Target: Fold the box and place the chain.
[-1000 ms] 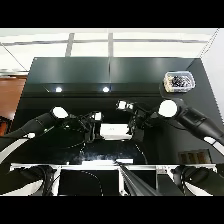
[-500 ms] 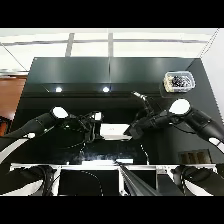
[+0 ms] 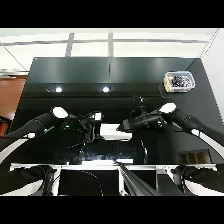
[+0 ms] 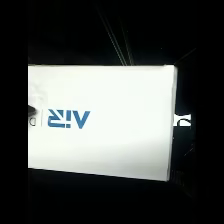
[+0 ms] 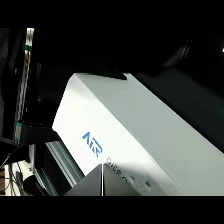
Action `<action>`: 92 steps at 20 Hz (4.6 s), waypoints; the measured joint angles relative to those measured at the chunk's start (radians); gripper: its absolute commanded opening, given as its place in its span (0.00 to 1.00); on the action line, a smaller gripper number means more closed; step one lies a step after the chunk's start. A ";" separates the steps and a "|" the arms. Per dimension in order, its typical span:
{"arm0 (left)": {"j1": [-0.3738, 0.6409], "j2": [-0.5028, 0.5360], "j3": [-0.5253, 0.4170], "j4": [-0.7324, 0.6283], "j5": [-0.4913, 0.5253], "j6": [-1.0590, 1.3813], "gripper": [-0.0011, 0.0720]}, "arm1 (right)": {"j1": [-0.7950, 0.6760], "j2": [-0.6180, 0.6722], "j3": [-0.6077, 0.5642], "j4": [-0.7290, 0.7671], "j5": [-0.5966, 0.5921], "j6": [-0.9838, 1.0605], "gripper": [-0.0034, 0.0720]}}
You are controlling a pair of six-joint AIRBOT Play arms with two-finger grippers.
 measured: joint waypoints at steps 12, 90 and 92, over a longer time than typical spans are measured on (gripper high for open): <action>0.000 0.000 0.000 -0.002 -0.006 -0.004 0.68 | 0.002 0.011 -0.002 -0.089 -0.017 0.043 0.06; -0.326 -0.106 0.341 0.673 0.011 -0.829 0.49 | -0.571 0.509 0.136 -0.602 0.339 0.204 0.06; -0.232 -0.081 0.341 0.724 0.013 -0.914 0.49 | -0.571 0.509 0.136 -0.602 0.338 0.204 0.06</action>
